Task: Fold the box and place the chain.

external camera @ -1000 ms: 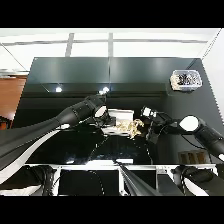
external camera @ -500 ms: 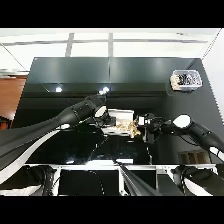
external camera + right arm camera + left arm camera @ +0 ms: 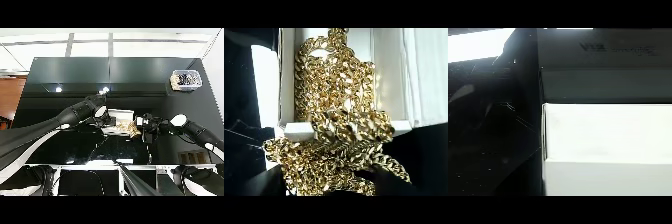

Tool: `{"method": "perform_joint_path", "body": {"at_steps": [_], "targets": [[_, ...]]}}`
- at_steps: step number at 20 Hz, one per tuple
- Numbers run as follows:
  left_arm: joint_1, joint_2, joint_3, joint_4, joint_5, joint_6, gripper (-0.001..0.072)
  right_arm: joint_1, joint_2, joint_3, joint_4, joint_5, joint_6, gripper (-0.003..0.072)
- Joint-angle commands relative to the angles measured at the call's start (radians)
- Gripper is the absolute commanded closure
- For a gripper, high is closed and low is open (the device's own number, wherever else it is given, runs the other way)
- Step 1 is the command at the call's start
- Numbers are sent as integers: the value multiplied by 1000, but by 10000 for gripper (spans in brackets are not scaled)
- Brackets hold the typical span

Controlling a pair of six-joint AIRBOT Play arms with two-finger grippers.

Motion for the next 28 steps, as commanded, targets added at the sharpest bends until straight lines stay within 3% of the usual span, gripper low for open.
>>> {"method": "perform_joint_path", "body": {"at_steps": [1, 2, 3, 4, 7, 11, 13, 18, 21, 25, 28], "targets": [[0, 0, 0, 0, 2, -1, 680, 1, -6, 0, -11, -8, 21, 300], [0, 0, 0, 0, 2, -1, 680, 1, -6, 0, -12, -8, 39, 545], [0, 0, 0, 0, 2, -1, 680, 1, -5, 0, -12, -9, 50, 647], [0, 0, 0, 0, 2, -1, 680, 1, -5, 1, -12, -8, 56, 675], [0, 0, 0, 0, 2, -1, 680, 1, 27, 4, -33, -13, 167, 676], [0, 0, 0, 0, 3, -1, 680, -10, 156, 13, -116, -9, 544, 676], [0, 0, 0, 0, 2, -1, 680, -18, 226, 55, -132, 81, 739, 675], [0, 0, 0, 0, 3, -1, 680, -18, 290, 241, -131, 332, 995, 673], [0, 0, 0, 0, 3, -1, 680, -18, 290, 323, -40, 399, 1056, 673], [0, 0, 0, 0, 3, -1, 680, -18, 290, 399, 127, 397, 1057, 673], [0, 0, 0, 0, 3, -1, 680, -18, 290, 449, 156, 396, 1066, 673]]}}
